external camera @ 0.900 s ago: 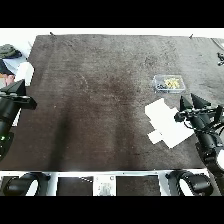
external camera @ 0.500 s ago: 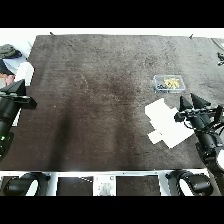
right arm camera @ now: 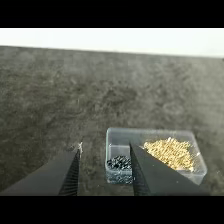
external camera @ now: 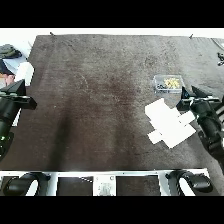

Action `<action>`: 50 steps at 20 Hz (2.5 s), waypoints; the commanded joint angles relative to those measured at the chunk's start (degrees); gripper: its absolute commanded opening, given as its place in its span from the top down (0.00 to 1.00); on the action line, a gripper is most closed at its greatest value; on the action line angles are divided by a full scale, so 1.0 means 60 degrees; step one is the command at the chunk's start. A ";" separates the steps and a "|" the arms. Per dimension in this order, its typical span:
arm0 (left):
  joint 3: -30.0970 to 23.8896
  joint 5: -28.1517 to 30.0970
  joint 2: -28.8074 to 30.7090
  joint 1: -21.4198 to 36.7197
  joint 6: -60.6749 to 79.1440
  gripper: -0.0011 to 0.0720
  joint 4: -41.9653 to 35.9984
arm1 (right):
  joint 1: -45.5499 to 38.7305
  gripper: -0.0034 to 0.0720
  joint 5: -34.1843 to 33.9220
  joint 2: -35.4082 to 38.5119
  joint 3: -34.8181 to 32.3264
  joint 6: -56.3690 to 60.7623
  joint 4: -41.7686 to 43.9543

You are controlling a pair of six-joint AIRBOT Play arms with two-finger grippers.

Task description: Fold the box and place the chain.

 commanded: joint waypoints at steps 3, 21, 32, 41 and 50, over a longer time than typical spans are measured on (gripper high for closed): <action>-0.0004 0.0004 0.0007 -0.0007 0.0004 0.97 0.0000 | -0.3373 0.48 0.5213 -0.3031 0.1916 0.3129 -0.2320; -0.0004 0.0004 0.0007 -0.0007 0.0004 0.97 0.0000 | -0.7479 0.48 1.3693 -1.0204 1.0204 0.5257 -0.6816; -0.0004 0.0000 0.0007 -0.0007 0.0000 0.97 0.0000 | -0.7012 0.48 1.4651 -1.3402 1.3344 0.4717 -0.9621; -0.0004 0.0000 0.0007 -0.0007 0.0004 0.97 0.0000 | -0.6910 0.48 1.5580 -1.4462 1.3376 0.4459 -0.9570; -0.0004 0.0000 0.0007 -0.0007 0.0004 0.97 0.0000 | -0.6779 0.49 1.5846 -1.4702 1.3300 0.3676 -1.0029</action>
